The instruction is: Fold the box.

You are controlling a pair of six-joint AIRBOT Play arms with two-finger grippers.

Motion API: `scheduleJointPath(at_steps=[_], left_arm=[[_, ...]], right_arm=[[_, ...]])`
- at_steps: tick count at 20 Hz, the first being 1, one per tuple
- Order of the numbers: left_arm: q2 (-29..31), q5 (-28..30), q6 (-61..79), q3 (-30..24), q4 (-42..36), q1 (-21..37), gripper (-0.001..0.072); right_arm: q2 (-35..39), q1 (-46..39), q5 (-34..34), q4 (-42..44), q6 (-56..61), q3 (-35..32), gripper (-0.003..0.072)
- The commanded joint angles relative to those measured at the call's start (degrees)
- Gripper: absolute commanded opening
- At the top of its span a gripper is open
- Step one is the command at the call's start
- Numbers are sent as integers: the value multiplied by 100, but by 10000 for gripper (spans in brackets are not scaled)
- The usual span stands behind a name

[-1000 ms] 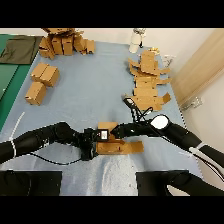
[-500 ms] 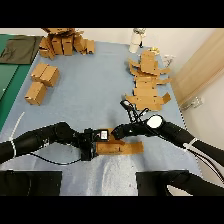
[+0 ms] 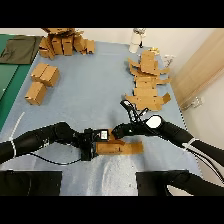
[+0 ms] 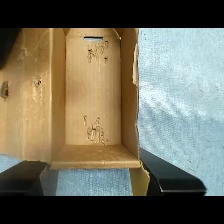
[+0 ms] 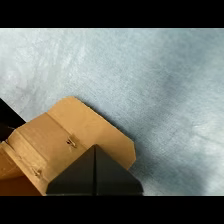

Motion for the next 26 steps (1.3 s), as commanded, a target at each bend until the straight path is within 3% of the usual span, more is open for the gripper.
scheduleJointPath(at_steps=[1, 9, 13, 16, 17, 19, 21, 22, 26], left_arm=[[0, 0, 0, 2, -2, 4, 596], [0, -2, 0, 2, 0, 4, 596], [0, -2, 0, 2, 0, 4, 596], [0, -2, 0, 2, 0, 4, 596], [0, 0, 2, 2, 0, 4, 597], [0, 0, 0, 2, 0, 4, 597], [0, 2, 2, 2, 0, 4, 597], [0, 2, 2, 2, 0, 4, 597], [0, 2, 2, 2, 0, 4, 597]], right_arm=[[-68, 4, -15, 0, -4, -68, 3], [177, -127, 2, -330, -11, -28, 3], [1130, -844, 437, -1635, 463, 177, 3], [1882, -1294, 1309, -2739, 424, 203, 5], [2020, -1290, 1692, -2929, 116, 197, 27], [2118, -1178, 2424, -2907, -664, 160, 293], [2111, -942, 2721, -2907, -1235, 52, 479], [2109, -791, 2721, -2900, -1467, -22, 527], [2109, -79, 2677, -2621, -1624, -308, 527]])
